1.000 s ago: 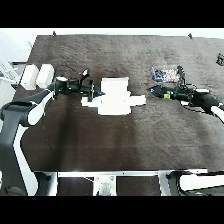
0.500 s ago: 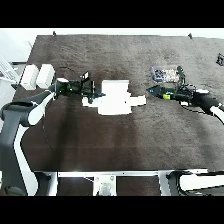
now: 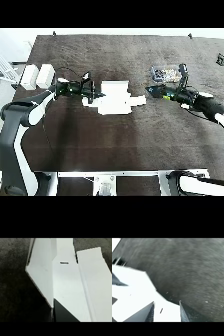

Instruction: Fold the box and place the chain.

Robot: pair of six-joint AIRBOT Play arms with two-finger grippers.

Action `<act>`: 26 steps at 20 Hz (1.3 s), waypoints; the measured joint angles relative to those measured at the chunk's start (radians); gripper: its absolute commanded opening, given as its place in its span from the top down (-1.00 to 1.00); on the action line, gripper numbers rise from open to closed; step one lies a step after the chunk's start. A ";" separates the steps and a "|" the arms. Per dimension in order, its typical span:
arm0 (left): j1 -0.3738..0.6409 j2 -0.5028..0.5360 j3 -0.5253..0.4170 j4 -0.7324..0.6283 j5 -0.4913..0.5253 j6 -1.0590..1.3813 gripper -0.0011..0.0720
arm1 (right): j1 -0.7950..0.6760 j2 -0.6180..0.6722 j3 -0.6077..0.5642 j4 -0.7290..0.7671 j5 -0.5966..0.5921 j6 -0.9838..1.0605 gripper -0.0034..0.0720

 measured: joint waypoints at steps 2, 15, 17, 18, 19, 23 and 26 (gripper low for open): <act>0.000 0.000 0.000 0.001 0.000 -0.011 0.91 | 0.030 0.072 -0.069 -0.033 0.003 -0.145 -0.35; 0.000 0.000 0.000 0.003 -0.001 -0.063 0.91 | 0.256 0.132 -0.244 -0.185 -0.124 -0.848 -0.63; 0.000 0.000 0.000 0.003 -0.001 -0.065 0.91 | 0.290 0.095 -0.243 -0.190 -0.152 -0.880 -0.63; 0.000 0.000 0.000 0.003 -0.002 -0.065 0.91 | 0.308 0.081 -0.239 -0.192 -0.170 -0.892 -0.63; 0.000 0.000 0.000 0.003 -0.002 -0.065 0.91 | 0.327 0.068 -0.233 -0.188 -0.190 -0.902 -0.63; 0.000 0.000 0.000 0.003 -0.002 -0.065 0.91 | 0.377 0.020 -0.202 -0.184 -0.252 -0.932 -0.63; 0.000 0.000 0.000 0.003 -0.002 -0.065 0.91 | 0.392 -0.003 -0.179 -0.185 -0.294 -0.940 -0.63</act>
